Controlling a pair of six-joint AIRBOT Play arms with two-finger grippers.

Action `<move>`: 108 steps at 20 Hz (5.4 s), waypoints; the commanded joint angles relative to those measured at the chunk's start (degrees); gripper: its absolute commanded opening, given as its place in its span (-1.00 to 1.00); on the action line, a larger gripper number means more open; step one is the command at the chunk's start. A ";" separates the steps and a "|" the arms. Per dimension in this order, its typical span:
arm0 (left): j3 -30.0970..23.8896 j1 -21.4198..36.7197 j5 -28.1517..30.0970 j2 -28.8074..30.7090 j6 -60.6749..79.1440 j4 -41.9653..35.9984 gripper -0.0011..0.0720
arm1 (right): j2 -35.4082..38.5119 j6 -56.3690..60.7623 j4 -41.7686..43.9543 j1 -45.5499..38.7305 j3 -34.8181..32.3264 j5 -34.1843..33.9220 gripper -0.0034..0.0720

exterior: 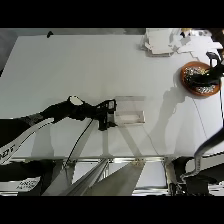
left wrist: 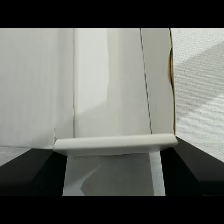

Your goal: Fold the box and place the chain.

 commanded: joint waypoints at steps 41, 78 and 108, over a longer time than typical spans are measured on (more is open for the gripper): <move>-0.02 0.02 0.02 0.02 0.02 0.02 -0.40 | -1.33 -6.10 0.24 0.02 0.00 -2.27 -0.70; -0.02 0.02 0.02 0.02 0.00 0.02 -0.40 | 57.53 -1.42 23.08 30.27 -0.11 27.30 -0.86; -0.02 0.02 0.02 0.02 0.00 0.02 -0.40 | 46.45 -6.60 21.81 50.38 -41.05 -11.32 -0.86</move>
